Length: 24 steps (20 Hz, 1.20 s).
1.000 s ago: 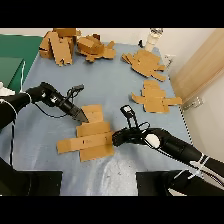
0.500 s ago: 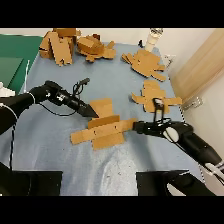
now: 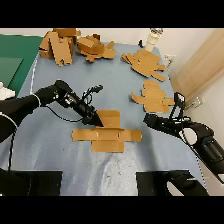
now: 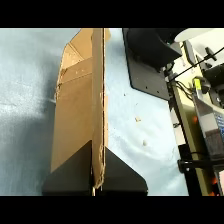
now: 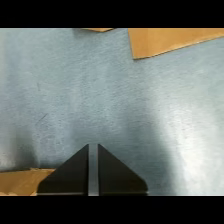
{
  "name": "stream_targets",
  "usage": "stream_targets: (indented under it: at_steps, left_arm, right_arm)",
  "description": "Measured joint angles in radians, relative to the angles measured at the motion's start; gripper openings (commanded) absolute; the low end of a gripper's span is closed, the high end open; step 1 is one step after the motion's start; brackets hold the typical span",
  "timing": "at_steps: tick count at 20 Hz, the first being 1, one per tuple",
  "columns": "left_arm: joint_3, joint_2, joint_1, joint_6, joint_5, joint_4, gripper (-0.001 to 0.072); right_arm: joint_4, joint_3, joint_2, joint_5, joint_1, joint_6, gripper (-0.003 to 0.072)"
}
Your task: Fold the box.
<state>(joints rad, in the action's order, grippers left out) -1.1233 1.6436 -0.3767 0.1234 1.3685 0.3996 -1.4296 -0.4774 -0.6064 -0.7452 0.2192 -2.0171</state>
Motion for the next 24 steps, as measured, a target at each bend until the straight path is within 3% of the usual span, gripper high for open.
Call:
stream_targets:
  at_steps: [7,15,19,24]
  left_arm:
    - [-0.013,0.028,-0.01,-0.007,-0.035,0.052,0.0009]
    - [-0.021,0.039,-0.01,0.013,-0.041,0.064,0.001]
    - [-0.021,0.039,-0.01,0.018,-0.055,0.068,0.001]
    - [-0.022,0.039,-0.009,0.019,-0.063,0.071,0.001]
  right_arm:
    - [0.089,0.0,0.002,0.026,-0.004,0.107,0.0061]
    - [0.166,0.0,0.004,0.032,0.046,0.334,0.0004]
    - [0.152,0.0,0.007,0.031,0.224,0.416,0.0003]
    - [0.02,0.0,-0.01,-0.067,0.573,0.359,0.0003]
